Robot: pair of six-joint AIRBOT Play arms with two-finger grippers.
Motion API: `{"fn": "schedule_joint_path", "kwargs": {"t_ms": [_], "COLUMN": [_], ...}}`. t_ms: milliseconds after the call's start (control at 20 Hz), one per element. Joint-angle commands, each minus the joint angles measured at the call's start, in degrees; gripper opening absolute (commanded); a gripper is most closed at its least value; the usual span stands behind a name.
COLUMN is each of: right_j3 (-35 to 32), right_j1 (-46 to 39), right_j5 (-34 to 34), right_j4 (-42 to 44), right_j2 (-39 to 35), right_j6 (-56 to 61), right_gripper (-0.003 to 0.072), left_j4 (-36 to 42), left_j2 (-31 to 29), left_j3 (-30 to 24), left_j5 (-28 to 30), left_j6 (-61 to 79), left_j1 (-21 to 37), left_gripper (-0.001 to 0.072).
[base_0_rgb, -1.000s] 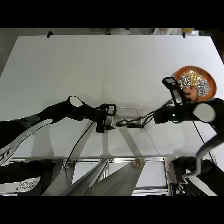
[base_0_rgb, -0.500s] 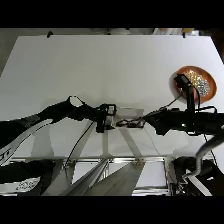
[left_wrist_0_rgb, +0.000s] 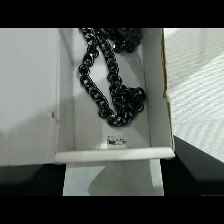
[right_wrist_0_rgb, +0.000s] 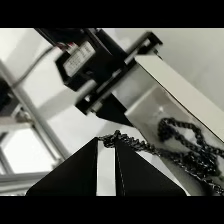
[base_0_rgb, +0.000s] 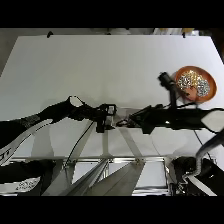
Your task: Fold the box and place the chain.
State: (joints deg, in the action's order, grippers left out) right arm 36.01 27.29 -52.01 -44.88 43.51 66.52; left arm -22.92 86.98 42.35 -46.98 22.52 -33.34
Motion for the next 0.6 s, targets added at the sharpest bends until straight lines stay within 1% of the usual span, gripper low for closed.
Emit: {"fn": "schedule_joint_path", "kwargs": {"t_ms": [0, 50, 150, 300, 400, 500, 550], "right_j3": [0.0, 0.0, 0.5, 3.5, 3.8, 3.7, 2.7], "right_j1": [3.0, 3.0, 2.8, -1.6, -7.8, -13.7, -15.1], "right_j5": [1.4, 1.2, -0.7, -11.2, -16.3, -20.8, -20.6], "right_j4": [-6.2, -6.3, -6.8, -11.0, -15.9, -23.1, -27.1], "right_j2": [7.8, 9.0, 8.5, 5.1, 2.3, 1.4, 1.6], "right_j6": [1.2, 1.2, 1.2, 1.2, 1.2, 1.2, 1.6], "right_gripper": [0.0102, 0.0126, 0.0133, 0.0105, 0.01, 0.0089, 0.0045], "left_j4": [0.0, 0.0, 0.0, 0.0, 0.0, 0.0, 0.0], "left_j2": [0.0, 0.0, 0.0, 0.0, 0.0, 0.0, 0.0], "left_j3": [0.0, 0.0, 0.0, 0.0, 0.0, 0.0, 0.0], "left_j5": [0.0, 0.0, 0.0, 0.0, 0.0, 0.0, 0.0], "left_j6": [0.0, 0.0, 0.0, 0.0, 0.0, 0.0, 0.0], "left_j1": [0.0, 0.0, 0.0, 0.0, 0.0, 0.0, 0.0], "left_gripper": [0.0272, 0.0272, 0.0272, 0.0272, 0.0272, 0.0272, 0.0272]}}
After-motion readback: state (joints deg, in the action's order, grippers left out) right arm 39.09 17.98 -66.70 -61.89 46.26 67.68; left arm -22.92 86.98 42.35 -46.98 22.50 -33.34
